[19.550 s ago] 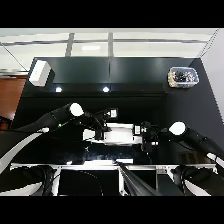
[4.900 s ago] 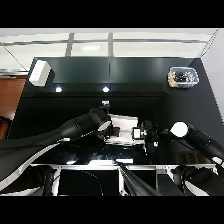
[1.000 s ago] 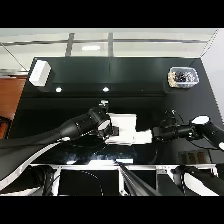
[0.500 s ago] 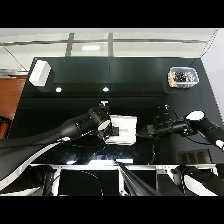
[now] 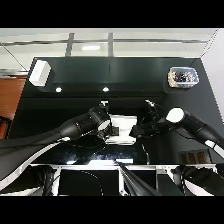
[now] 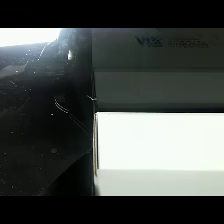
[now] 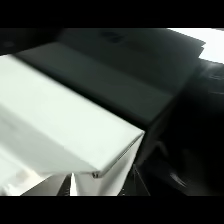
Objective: Fold the box and place the chain.
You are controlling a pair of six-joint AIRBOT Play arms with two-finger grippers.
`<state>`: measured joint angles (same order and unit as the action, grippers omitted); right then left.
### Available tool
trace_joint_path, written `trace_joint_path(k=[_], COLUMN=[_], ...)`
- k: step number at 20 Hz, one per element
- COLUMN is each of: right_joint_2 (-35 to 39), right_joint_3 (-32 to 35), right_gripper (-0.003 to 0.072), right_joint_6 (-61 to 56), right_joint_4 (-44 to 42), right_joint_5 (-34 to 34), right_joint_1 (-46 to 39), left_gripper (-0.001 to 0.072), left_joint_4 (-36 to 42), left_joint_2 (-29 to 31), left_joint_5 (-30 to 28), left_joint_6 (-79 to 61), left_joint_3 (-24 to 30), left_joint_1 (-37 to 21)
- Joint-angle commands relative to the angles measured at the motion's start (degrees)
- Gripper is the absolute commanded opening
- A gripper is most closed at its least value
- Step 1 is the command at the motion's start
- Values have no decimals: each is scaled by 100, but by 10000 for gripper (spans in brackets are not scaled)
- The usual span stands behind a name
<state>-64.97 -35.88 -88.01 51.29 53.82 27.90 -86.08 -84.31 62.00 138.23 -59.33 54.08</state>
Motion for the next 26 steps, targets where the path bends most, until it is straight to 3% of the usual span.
trace_joint_path(k=[1, 2, 3, 10, 12, 13, 14, 23, 24, 26], right_joint_2=[-17, -46, -114, -841, -852, -852, -852, -1078, -1078, -1078], right_joint_3=[-597, -748, -901, -1292, -1292, -1292, -1292, -1292, -1292, -1298], right_gripper=[424, 331, 315, 314, 312, 253, 243, 242, 141, 64], right_joint_6=[-2800, -3084, -3195, -3958, -4044, -4065, -4065, -4087, -4083, -4083], right_joint_4=[2404, 2671, 2782, 3001, 3003, 3008, 3008, 2872, 2872, 2874], right_joint_5=[-55, 63, 177, 962, 986, 986, 944, 907, 894, 894], right_joint_1=[1014, 1172, 1294, 1659, 1681, 1681, 1681, 1709, 1709, 1709], left_gripper=[30, 30, 30, 30, 30, 30, 30, 30, 30, 30], left_joint_4=[0, 0, 2, 2, 2, 2, 0, 2, 2, 0], left_joint_2=[0, 0, 0, 0, 0, 0, 0, 0, 0, 0], left_joint_5=[4, 4, 4, 4, 4, 4, 2, 4, 4, 2], left_joint_6=[0, 0, 0, 0, 0, 0, 0, 0, 0, 0], left_joint_3=[-2, -2, -2, -2, -2, -2, -2, -2, -2, -2], left_joint_1=[-2, -2, -2, -2, -2, -2, -2, -2, -2, -2])
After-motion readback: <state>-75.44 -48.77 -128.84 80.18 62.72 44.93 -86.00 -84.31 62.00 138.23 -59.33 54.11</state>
